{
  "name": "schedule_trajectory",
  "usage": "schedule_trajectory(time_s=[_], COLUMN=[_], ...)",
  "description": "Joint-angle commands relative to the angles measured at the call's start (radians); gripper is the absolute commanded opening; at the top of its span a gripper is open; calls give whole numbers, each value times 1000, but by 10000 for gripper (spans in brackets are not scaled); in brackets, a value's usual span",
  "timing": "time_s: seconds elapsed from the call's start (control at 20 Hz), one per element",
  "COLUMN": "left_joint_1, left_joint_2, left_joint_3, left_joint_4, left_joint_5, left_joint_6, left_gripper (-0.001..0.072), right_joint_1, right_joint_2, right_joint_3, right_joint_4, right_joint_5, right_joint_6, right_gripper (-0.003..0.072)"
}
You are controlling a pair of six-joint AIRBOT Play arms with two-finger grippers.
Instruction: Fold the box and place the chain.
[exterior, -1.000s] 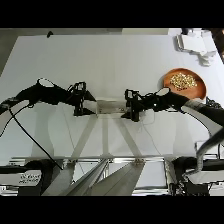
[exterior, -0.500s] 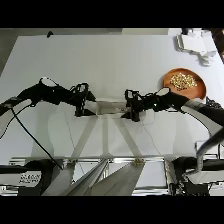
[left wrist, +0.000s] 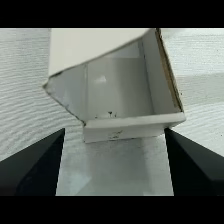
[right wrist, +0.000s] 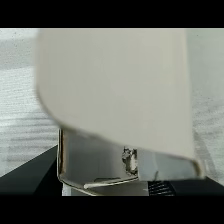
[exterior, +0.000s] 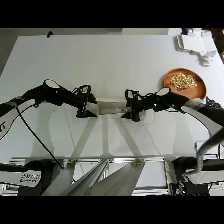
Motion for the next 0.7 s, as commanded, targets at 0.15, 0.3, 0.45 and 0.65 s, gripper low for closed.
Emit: schedule_trajectory(time_s=[0.15, 0.3, 0.45, 0.65], left_joint_1=[-1, -2, -6, -13], left_joint_2=[-2, -2, -2, -2], left_joint_3=[0, 0, 0, 0], left_joint_4=[-18, -17, 17, -18], left_joint_5=[11, 13, 14, 22], left_joint_6=[3, 4, 8, 7], left_gripper=[702, 702, 702, 702], right_joint_1=[0, 0, 0, 0], right_joint_2=[0, 0, 0, 0], right_joint_3=[0, 0, 1, 0], right_joint_4=[1, 1, 1, 1], right_joint_5=[0, 0, 0, 0], right_joint_6=[0, 0, 0, 0], right_gripper=[405, 405, 405, 405])
